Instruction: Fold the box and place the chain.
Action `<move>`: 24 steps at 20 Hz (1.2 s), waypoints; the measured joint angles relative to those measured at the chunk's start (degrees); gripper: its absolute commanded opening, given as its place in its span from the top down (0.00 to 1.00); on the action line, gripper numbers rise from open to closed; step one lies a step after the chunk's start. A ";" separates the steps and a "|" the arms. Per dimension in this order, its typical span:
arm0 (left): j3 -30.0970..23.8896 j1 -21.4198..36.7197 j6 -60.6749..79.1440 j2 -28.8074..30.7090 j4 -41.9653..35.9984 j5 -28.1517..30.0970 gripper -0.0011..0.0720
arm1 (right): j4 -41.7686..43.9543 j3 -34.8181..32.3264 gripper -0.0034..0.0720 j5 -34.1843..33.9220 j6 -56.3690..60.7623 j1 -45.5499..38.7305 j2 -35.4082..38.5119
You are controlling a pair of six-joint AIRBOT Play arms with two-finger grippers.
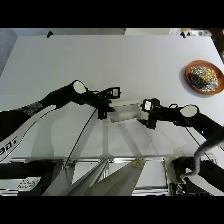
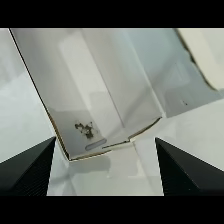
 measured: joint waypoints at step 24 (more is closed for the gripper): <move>0.02 -0.02 0.11 0.04 0.04 -0.33 0.97 | 4.15 1.25 0.11 9.92 -8.92 -0.42 -6.97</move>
